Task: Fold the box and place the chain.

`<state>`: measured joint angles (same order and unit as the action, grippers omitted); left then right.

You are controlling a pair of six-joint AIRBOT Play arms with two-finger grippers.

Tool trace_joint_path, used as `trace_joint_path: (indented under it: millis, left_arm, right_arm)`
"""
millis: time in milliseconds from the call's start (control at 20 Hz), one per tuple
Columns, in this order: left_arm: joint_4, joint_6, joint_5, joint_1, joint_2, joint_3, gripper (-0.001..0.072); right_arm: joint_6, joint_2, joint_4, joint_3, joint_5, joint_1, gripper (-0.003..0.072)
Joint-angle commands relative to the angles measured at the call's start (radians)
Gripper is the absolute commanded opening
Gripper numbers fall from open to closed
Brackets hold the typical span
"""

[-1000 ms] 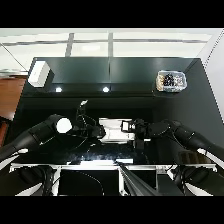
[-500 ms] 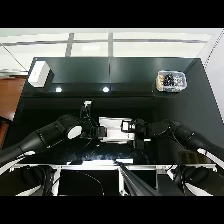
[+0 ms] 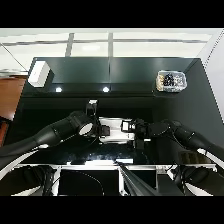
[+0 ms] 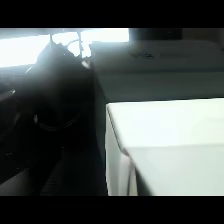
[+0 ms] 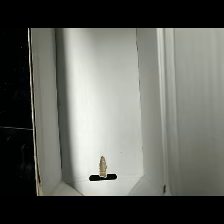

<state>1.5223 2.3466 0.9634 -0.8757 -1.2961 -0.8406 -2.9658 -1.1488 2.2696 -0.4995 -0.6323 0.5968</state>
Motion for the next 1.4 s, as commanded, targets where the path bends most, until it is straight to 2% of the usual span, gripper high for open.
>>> trace_joint_path:
  millis: [0, 600, 900, 1200, 1300, 1350]
  left_arm:
    - [0.006, -0.013, 0.04, -0.005, -0.037, -0.03, 0.036]
    - [0.014, -0.001, 0.013, -0.005, -0.043, -0.031, 0.0352]
    - [0.006, -0.001, 0.019, -0.016, -0.094, -0.072, 0.0352]
    - [0.01, 0.011, 0.037, -0.016, -0.096, -0.073, 0.0351]
    - [0.01, 0.016, 0.053, -0.024, -0.096, -0.074, 0.028]
    - [0.011, 0.018, 0.056, -0.032, -0.096, -0.077, 0.0277]
  right_arm:
    - [0.0, 0.0, 0.0, -0.001, 0.0, 0.0, 0.0428]
    - [0.0, 0.0, 0.0, -0.001, 0.0, 0.0, 0.0427]
    - [0.0, 0.0, 0.0, -0.001, 0.0, 0.0, 0.0428]
    - [0.0, 0.0, 0.0, -0.001, 0.0, 0.0, 0.0427]
    - [0.0, 0.0, 0.0, -0.001, 0.0, 0.0, 0.0427]
    - [0.0, 0.0, 0.0, -0.001, 0.0, 0.0, 0.0426]
